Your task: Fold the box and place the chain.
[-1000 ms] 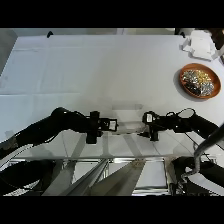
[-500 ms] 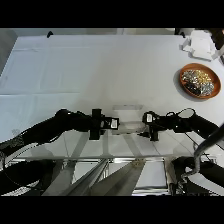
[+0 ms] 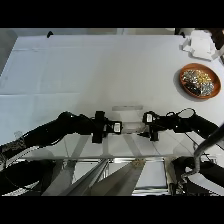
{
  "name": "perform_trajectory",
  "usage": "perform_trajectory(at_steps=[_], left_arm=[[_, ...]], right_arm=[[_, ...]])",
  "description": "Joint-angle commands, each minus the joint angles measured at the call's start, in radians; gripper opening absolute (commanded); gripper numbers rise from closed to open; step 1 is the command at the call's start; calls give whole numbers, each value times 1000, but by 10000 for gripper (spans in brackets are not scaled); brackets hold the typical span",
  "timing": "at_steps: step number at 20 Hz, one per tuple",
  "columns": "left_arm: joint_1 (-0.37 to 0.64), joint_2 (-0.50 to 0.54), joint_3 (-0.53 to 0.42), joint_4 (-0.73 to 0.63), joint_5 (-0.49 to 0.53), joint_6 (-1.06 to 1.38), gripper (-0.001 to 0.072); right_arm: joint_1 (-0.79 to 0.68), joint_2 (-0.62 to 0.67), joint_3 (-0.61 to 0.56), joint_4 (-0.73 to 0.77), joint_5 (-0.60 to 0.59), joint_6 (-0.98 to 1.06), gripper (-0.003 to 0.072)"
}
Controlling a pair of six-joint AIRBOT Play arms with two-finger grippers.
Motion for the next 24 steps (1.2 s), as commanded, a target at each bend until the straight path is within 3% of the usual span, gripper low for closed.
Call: perform_trajectory(at_steps=[1, 8, 10, 24], left_arm=[[-18, 0, 0, -17, 0, 0, 242], [-29, 0, 0, -36, -95, 0, 239], [-42, 0, 0, -39, -126, 0, 137], [-115, -58, 0, -41, -179, 0, 142]], right_arm=[[0, 1, 1, 0, 0, 0, 432], [0, 1, 1, 0, 0, 0, 432], [0, 1, 1, 0, 0, 0, 432], [0, 1, 1, 0, 0, 0, 432]])
